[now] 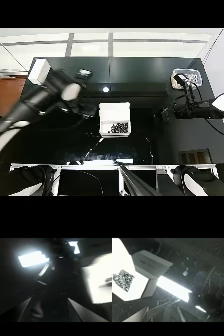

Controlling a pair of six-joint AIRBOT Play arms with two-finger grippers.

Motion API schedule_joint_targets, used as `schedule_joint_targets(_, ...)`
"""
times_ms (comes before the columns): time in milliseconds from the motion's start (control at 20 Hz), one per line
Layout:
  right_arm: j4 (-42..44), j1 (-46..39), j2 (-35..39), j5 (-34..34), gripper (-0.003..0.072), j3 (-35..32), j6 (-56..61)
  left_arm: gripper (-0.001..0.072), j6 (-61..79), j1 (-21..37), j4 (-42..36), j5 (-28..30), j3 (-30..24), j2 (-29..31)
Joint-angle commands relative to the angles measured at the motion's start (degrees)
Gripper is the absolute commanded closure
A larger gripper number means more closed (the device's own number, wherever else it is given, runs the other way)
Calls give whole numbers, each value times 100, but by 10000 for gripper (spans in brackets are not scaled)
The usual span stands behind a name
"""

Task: Fold the box and place the chain.

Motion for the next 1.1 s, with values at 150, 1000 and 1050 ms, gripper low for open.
schedule_joint_targets(150,7,0,2,-9,261,4,4,188,4310,2238,-3985,1141,-1690,1757)
schedule_joint_targets(1000,162,0,2,-793,260,4,2,-3,12124,2306,-6295,2935,-3901,461)
schedule_joint_targets(1050,160,0,2,-807,260,4,2,-3,12246,2232,-6352,2909,-3893,308)
